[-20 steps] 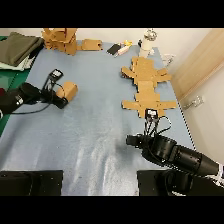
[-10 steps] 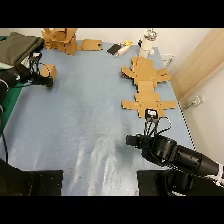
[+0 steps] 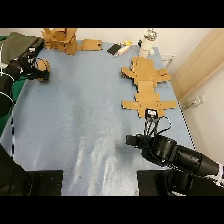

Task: Fold the box.

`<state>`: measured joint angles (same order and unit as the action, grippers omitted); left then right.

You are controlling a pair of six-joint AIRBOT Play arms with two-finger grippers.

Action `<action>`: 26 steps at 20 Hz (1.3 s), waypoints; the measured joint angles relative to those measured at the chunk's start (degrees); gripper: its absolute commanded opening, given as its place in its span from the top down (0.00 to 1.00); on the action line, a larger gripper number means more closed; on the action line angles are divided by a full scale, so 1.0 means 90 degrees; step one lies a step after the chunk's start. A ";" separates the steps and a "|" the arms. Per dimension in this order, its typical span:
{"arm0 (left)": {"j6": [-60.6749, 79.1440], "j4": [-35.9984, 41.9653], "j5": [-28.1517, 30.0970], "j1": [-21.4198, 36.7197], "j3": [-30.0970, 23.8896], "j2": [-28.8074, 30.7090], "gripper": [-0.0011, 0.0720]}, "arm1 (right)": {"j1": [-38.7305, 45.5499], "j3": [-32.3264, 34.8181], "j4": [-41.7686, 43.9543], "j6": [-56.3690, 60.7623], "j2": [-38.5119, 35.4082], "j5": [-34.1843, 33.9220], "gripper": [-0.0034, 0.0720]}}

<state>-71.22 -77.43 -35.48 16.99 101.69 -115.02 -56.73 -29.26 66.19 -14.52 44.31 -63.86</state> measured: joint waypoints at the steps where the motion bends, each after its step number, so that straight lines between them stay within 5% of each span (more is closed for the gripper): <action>1: -0.0032 -0.0022 -0.0019 0.0002 0.0032 -0.0041 0.44 | 0.0000 -0.0002 0.0000 -0.0002 0.0000 0.0000 0.95; 2: -0.0041 -0.0039 -0.0024 0.0007 0.0056 -0.0075 0.33 | 0.0000 -0.0005 0.0000 0.0000 0.0000 0.0002 0.95; 3: -0.0053 -0.0044 -0.0032 0.0012 0.0075 -0.0102 0.07 | 0.0000 -0.0005 0.0000 -0.0002 0.0000 0.0002 0.95; 4: -0.0066 -0.0066 -0.0075 0.0015 0.0087 -0.0121 0.03 | 0.0000 -0.0005 0.0000 -0.0002 -0.0002 0.0002 0.95; 10: -0.0097 -0.0104 -0.0415 0.0027 0.0146 -0.0146 0.03 | 0.0000 -0.0005 0.0000 -0.0002 0.0000 0.0046 0.95; 19: -0.0044 -0.0330 -0.2113 0.0027 0.0789 0.0202 0.03 | 0.0002 -0.0005 -0.0051 -0.0005 0.0000 0.0194 0.95; 20: -0.0046 -0.0328 -0.2307 0.0027 0.0891 0.0291 0.15 | 0.0002 -0.0005 -0.0049 -0.0005 0.0000 0.0238 0.95; 22: -0.0053 -0.0369 -0.2846 0.0027 0.1042 0.0447 0.97 | -0.0002 -0.0005 -0.0049 -0.0007 0.0000 0.0282 0.95; 26: -0.0192 -0.0117 -0.3806 0.0012 0.1163 0.0855 0.98 | 0.0024 -0.0005 -0.0049 -0.0015 0.0000 0.0408 0.95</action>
